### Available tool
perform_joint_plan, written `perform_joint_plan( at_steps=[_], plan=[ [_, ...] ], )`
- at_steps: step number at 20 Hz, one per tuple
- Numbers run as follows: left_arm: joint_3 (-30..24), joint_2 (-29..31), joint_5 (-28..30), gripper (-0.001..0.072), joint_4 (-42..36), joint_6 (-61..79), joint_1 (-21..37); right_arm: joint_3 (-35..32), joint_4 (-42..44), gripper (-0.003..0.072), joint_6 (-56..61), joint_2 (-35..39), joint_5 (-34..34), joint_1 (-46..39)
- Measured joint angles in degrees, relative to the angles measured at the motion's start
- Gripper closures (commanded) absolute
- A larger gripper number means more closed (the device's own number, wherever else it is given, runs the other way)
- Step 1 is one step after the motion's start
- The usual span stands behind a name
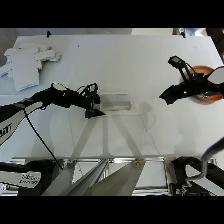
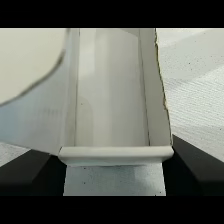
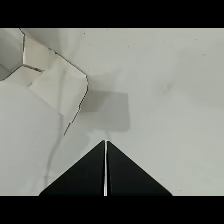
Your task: Fold the box and place the chain.
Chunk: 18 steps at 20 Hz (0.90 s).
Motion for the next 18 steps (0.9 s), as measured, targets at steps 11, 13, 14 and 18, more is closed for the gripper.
perform_joint_plan(
  at_steps=[11,13,14,18],
  plan=[
    [0.0,0.0,-0.02,0.0356,0.0,-0.07,0.0,0.02,19.56,0.0682,-0.87,-12.0,-10.16,16.22],
    [0.0,0.0,0.0,0.0356,0.0,-0.07,0.0,0.31,24.9,0.0682,-2.51,-15.02,-15.43,18.12],
    [0.0,0.0,-0.02,0.0356,0.0,-0.09,0.0,0.63,27.54,0.0682,-3.3,-16.28,-17.97,18.71],
    [0.0,0.0,0.0,0.0356,-0.02,-0.15,0.0,2.08,34.29,0.0681,-5.81,-19.96,-26.4,19.87]
  ],
)
